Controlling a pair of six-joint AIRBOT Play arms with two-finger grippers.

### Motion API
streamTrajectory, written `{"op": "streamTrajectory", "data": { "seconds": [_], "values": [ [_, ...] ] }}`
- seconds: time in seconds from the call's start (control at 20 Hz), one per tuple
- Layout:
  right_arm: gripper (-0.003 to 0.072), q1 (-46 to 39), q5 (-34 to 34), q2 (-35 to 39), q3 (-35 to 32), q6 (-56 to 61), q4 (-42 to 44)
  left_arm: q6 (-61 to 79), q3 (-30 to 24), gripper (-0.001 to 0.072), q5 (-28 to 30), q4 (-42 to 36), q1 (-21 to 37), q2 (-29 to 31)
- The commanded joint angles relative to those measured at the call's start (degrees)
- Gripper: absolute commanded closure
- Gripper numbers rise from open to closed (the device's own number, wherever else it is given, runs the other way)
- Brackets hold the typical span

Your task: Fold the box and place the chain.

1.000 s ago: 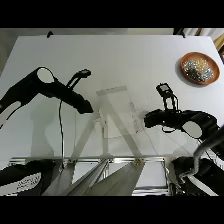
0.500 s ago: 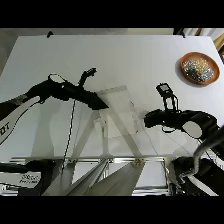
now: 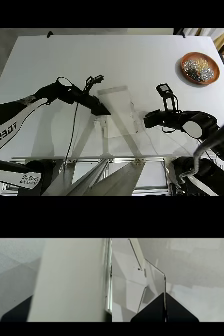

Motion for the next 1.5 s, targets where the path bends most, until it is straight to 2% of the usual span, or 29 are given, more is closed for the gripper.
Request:
{"op": "streamTrajectory", "data": {
  "seconds": [0.0,0.05,0.15,0.4,0.45,0.5,0.7,0.75,0.85,0.9,1.1,1.3,1.45],
  "values": [
    [0.0677,0.07,0.28,0.04,-0.04,0.0,0.39,1.53,0.0,0.045,0.24,0.57,0.44,-0.22],
    [0.0677,0.07,0.31,0.04,-0.04,0.0,0.39,2.16,0.0,0.0451,0.26,0.59,0.79,-0.22],
    [0.0677,0.07,0.33,0.04,-0.04,0.0,0.39,3.56,0.0,0.056,0.7,0.63,1.2,-0.2],
    [0.0677,0.07,0.57,0.04,-0.04,0.0,0.39,6.54,0.0,0.0581,2.16,0.22,1.53,-0.13],
    [0.0677,0.07,0.59,0.04,-0.04,0.0,0.39,7.04,0.0,0.066,2.6,-0.13,1.53,-0.13],
    [0.0677,0.07,0.59,0.04,-0.02,0.0,0.39,8.26,0.0,0.0703,2.75,-0.22,1.51,-0.13],
    [0.0672,0.07,1.95,0.04,0.0,0.0,1.77,11.08,0.0,0.0704,2.78,-0.2,1.38,-0.09],
    [0.0642,0.07,2.14,0.09,0.02,0.0,2.32,12.07,0.0,0.0704,2.78,-0.02,1.31,0.15],
    [0.0428,0.04,2.43,0.42,0.33,-0.02,2.95,12.48,0.0,0.0704,3.06,-0.22,1.22,1.36],
    [0.0344,0.04,2.86,0.66,0.85,-0.02,2.93,12.46,0.02,0.0704,3.34,-0.17,1.2,2.34],
    [0.0339,0.04,5.49,1.22,4.2,-0.24,2.69,12.55,0.02,0.0705,3.23,3.28,0.28,6.93],
    [0.0339,0.04,12.59,5.07,8.0,-0.66,0.26,12.68,0.0,0.0705,-0.52,12.76,-6.32,10.14],
    [0.034,0.04,19.02,10.45,8.28,-0.66,-1.86,11.41,0.0,0.0706,2.67,9.81,-11.39,11.21]
  ]
}}
